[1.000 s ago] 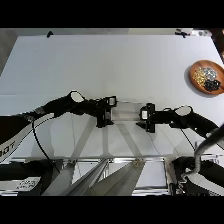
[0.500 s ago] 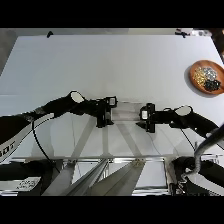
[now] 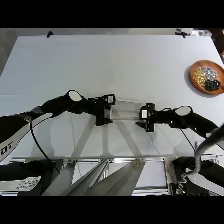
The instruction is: Fold the box and place the chain.
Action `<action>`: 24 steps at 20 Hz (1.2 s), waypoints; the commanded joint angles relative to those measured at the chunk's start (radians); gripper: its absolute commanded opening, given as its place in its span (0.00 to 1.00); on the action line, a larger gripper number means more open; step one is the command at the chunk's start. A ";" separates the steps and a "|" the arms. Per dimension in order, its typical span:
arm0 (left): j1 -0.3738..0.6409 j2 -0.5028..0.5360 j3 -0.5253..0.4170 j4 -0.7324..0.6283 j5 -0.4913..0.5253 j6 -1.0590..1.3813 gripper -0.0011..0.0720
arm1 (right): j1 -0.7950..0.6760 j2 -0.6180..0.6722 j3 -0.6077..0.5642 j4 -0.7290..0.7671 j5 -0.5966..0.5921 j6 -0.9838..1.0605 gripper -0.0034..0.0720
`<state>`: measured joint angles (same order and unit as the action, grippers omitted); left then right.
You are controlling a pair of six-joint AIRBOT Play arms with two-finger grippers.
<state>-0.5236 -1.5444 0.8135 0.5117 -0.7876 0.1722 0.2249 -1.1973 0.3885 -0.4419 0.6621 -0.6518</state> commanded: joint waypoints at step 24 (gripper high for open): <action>-0.029 -0.041 -0.007 -0.084 -0.031 0.116 0.60 | 0.000 0.000 0.000 -0.003 0.004 -0.001 0.66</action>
<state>-0.5526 -1.5829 0.8070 0.4259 -0.8253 0.2886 0.2249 -1.1973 0.3889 -0.4454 0.6670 -0.6518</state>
